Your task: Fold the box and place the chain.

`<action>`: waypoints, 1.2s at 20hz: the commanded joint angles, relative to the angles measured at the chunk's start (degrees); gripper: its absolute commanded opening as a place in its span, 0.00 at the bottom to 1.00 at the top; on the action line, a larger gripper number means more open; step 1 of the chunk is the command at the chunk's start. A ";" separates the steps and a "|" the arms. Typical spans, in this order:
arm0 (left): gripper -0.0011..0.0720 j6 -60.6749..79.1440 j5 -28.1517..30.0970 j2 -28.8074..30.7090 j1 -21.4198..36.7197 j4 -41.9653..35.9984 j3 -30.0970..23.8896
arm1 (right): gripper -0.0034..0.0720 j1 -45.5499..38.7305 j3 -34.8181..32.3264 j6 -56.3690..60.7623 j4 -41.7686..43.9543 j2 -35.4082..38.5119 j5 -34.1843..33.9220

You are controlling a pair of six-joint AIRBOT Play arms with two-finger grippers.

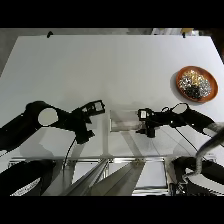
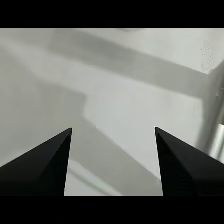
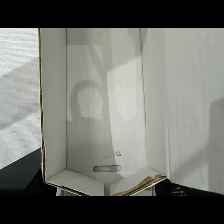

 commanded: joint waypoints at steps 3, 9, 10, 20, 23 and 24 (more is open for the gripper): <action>0.80 43.82 15.34 -12.39 1.77 -24.81 -5.64 | 0.59 -0.02 0.02 0.00 0.02 0.04 0.02; 0.97 56.35 16.06 -22.60 2.64 -33.66 -1.18 | 0.59 -0.02 0.02 0.00 0.02 0.04 0.02; 0.97 56.35 15.17 -24.13 3.10 -33.66 0.42 | 0.59 -0.02 0.02 0.00 0.02 0.04 0.02; 0.97 56.81 12.55 -26.36 0.57 -33.48 2.51 | 0.59 -0.02 0.02 0.00 0.02 0.04 0.02; 0.97 56.78 11.43 -26.29 0.61 -32.50 2.51 | 0.59 -0.02 0.02 0.00 0.02 0.04 0.02; 0.97 56.70 10.99 -26.29 0.72 -31.71 2.51 | 0.59 -0.02 0.02 0.00 0.02 0.04 0.02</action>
